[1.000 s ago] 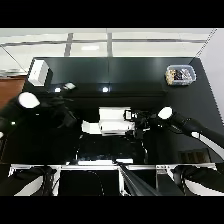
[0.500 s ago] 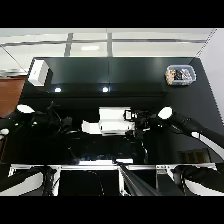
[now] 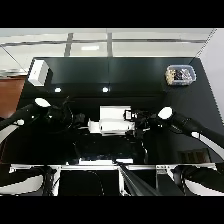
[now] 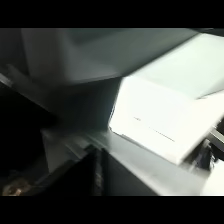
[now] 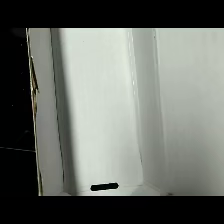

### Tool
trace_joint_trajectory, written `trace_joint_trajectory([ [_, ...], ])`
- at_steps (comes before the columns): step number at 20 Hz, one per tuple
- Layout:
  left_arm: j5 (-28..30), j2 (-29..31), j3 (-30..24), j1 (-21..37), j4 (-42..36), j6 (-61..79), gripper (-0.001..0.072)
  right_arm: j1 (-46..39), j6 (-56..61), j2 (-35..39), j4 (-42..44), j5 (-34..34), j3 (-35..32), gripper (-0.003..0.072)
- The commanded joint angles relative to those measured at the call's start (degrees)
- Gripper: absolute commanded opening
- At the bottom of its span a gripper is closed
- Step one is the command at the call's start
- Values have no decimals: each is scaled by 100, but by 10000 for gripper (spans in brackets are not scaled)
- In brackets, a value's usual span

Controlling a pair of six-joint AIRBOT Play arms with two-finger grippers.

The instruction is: Fold the box and place the chain.

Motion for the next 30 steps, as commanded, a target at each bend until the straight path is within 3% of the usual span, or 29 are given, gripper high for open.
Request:
trace_joint_trajectory([
  [1, -404, -26, 393, -33, -63, 129, 389, 2, 2, 2, 0, 4, 4, 66],
  [2, -424, -26, 422, -33, -164, 127, 656, 2, 2, 2, 0, 4, 4, 66],
  [3, -442, -26, 428, -35, -278, 127, 711, 2, 2, 2, 0, 4, 4, 66],
  [7, -450, -28, 428, -280, -319, 129, 687, 2, 2, 2, 0, 4, 4, 66],
  [10, -437, -26, 450, -640, -323, 127, 556, 2, 2, 2, 0, 4, 4, 66],
  [12, -435, -26, 527, -863, -317, 52, 534, 2, 2, 2, 0, 4, 4, 66],
  [13, -417, -26, 588, -944, -249, -122, 493, 2, 2, 2, 0, 4, 4, 66],
  [18, -396, -15, 1060, -1309, 586, -949, 476, 2, 2, 2, 0, 4, 4, 66],
  [20, -398, -15, 1220, -1432, 852, -1309, 398, 2, 2, 2, 2, 4, 4, 66],
  [30, 247, -17, 1362, -2055, 1786, -2756, 398, 2, 2, 2, 0, 4, 4, 66],
])
